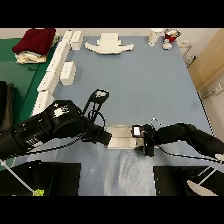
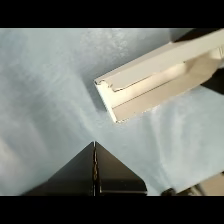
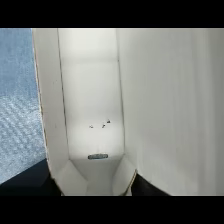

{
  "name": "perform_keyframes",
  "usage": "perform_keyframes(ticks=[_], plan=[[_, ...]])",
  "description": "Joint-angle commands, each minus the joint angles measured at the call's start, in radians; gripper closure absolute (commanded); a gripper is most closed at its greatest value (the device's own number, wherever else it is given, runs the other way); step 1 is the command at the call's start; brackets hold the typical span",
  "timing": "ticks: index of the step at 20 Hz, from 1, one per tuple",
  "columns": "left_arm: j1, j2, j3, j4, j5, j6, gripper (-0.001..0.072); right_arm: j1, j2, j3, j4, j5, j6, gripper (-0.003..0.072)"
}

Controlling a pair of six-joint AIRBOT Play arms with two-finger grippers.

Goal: Fold the box.

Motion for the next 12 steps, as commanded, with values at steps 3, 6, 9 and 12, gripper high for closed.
perform_keyframes(ticks=[3,6,9,12], plan=[[-0.021,0.076,-0.047,-0.021,0.065,0.418,0.0697,0.001,-0.001,0.0,0.0,0.0,0.0,0.02],[0.045,0.208,-0.168,-0.133,0.163,0.713,0.0697,0.001,-0.001,0.0,0.0,0.0,0.0,0.02],[0.201,0.316,-0.312,-0.321,0.228,1.186,0.0687,0.001,-0.001,0.0,0.0,0.0,0.0,0.0199],[0.395,0.303,-0.441,-0.525,0.29,1.467,0.0013,0.001,0.0,0.0,0.0,0.0,0.0,0.0199]])
